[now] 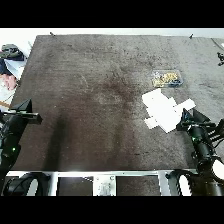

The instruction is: Fold the box and place the chain.

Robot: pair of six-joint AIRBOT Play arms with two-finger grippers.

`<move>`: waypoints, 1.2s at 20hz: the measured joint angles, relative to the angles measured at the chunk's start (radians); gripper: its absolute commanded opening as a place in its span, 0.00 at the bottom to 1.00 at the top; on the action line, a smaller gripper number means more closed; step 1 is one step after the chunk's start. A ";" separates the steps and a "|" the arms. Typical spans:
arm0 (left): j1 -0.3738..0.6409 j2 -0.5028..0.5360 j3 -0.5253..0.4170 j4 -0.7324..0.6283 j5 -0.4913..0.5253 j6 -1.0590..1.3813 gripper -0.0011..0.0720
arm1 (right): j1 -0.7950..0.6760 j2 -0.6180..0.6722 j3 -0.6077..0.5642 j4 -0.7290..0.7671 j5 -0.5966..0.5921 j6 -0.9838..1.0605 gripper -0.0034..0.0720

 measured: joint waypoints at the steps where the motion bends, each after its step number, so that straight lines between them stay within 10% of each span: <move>1: 0.000 0.000 0.000 0.000 0.000 0.000 0.03 | 0.000 0.000 0.000 0.000 0.000 0.000 0.56; 13: 0.000 0.000 0.000 0.000 0.000 0.000 0.03 | 0.000 -0.107 0.178 0.001 0.008 0.012 0.56; 19: 0.000 0.000 0.000 0.000 0.000 0.000 0.03 | -0.036 -0.489 0.474 -0.002 0.056 0.020 0.56; 24: 0.000 0.000 0.000 0.000 0.000 0.000 0.03 | -0.247 -0.939 0.792 -0.296 0.478 0.241 0.56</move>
